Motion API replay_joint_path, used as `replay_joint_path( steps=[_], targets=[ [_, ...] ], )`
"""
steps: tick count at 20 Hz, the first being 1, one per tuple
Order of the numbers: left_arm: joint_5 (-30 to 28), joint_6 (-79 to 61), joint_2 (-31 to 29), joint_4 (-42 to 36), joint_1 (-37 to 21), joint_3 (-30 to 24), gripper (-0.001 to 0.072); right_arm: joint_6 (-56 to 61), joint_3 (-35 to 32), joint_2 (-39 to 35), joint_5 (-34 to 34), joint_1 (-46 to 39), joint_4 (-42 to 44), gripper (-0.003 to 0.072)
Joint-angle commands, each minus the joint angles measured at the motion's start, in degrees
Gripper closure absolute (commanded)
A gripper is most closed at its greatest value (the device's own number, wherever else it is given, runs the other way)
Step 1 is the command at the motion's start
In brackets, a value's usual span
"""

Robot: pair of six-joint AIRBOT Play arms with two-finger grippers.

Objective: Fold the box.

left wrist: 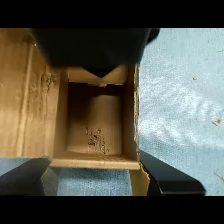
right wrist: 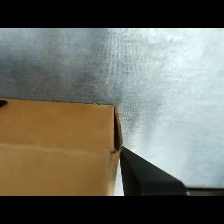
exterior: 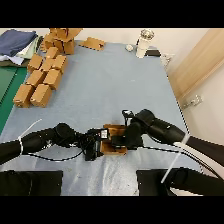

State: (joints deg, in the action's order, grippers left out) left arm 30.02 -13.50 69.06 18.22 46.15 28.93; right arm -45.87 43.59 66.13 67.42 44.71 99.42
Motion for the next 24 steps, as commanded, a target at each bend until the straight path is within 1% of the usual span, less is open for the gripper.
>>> replay_joint_path(
  steps=[1,2,4,7,8,11,12,13,14,15,18,20,22,24],
  targets=[
    [-0.02,-0.02,0.04,0.0,-0.07,0.04,0.0191,7.43,2.93,5.44,3.1,3.13,-1.99,0.0254],
    [-0.02,-0.02,0.04,0.0,-0.07,0.04,0.0191,8.22,3.43,6.56,3.41,3.28,-2.14,0.0255],
    [-0.02,-0.02,0.04,0.0,-0.07,0.04,0.0191,9.53,3.69,7.63,3.74,3.28,-3.54,0.0347],
    [-0.02,-0.02,0.04,0.0,-0.07,0.04,0.0191,10.29,3.69,7.82,5.33,3.28,-5.16,0.064],
    [-0.02,-0.02,0.04,0.0,-0.07,0.04,0.0191,10.29,3.69,7.82,5.79,3.3,-5.33,0.0682],
    [-0.02,-0.02,0.04,0.0,-0.07,0.04,0.0191,10.29,3.72,7.8,6.03,4.37,-5.73,0.0681],
    [-0.02,-0.02,0.04,0.0,-0.07,0.04,0.0191,10.29,3.72,7.76,5.99,4.72,-5.79,0.0666],
    [-0.02,-0.02,0.04,0.0,-0.07,0.04,0.0191,10.29,3.72,7.54,6.12,4.7,-5.42,0.0458],
    [-0.02,-0.02,0.04,0.0,-0.07,0.04,0.0191,10.29,3.72,6.99,6.23,4.7,-5.33,0.0322],
    [-0.02,-0.02,0.04,0.0,-0.07,0.04,0.0191,10.29,3.78,6.16,6.32,4.7,-5.14,0.0296],
    [0.0,-0.02,0.04,0.0,-0.07,0.04,0.0191,10.32,4.85,3.06,7.48,4.55,-5.44,0.0296],
    [-0.02,-0.02,0.04,0.0,-0.07,0.04,0.0191,10.95,6.23,1.2,9.84,4.55,-6.19,0.0296],
    [-0.02,-0.02,0.04,0.0,-0.07,0.04,0.0191,11.45,8.44,-0.37,14.99,4.55,-7.45,0.0296],
    [-0.02,-0.02,0.04,0.02,-0.07,0.04,0.0191,13.35,10.01,-2.36,21.64,4.55,-10.62,0.0297]
  ],
)
